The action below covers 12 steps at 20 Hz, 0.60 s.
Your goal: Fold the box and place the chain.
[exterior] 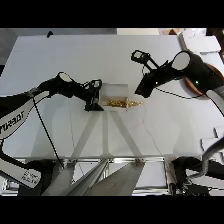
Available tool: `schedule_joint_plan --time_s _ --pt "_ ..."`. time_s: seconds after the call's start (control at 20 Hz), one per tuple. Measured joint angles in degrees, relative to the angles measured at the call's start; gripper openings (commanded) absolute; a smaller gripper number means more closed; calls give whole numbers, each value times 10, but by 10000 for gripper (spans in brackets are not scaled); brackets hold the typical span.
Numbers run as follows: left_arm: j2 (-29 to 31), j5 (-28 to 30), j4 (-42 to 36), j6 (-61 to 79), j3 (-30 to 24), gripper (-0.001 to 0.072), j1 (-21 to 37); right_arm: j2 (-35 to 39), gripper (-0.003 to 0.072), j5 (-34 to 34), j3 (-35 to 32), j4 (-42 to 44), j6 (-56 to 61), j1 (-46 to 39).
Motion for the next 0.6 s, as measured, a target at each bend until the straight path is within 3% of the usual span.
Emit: schedule_joint_plan --time_s 0.1,0.2,0.6 --pt "0 0 0 0 0 274 0 -19 423 6 -4 7 -58 -11" --pt "0 0 0 0 0 274 0 -36 483 9 -19 26 -137 -16" --pt "0 0 0 0 0 274 0 -68 485 -34 -119 149 -506 -22"
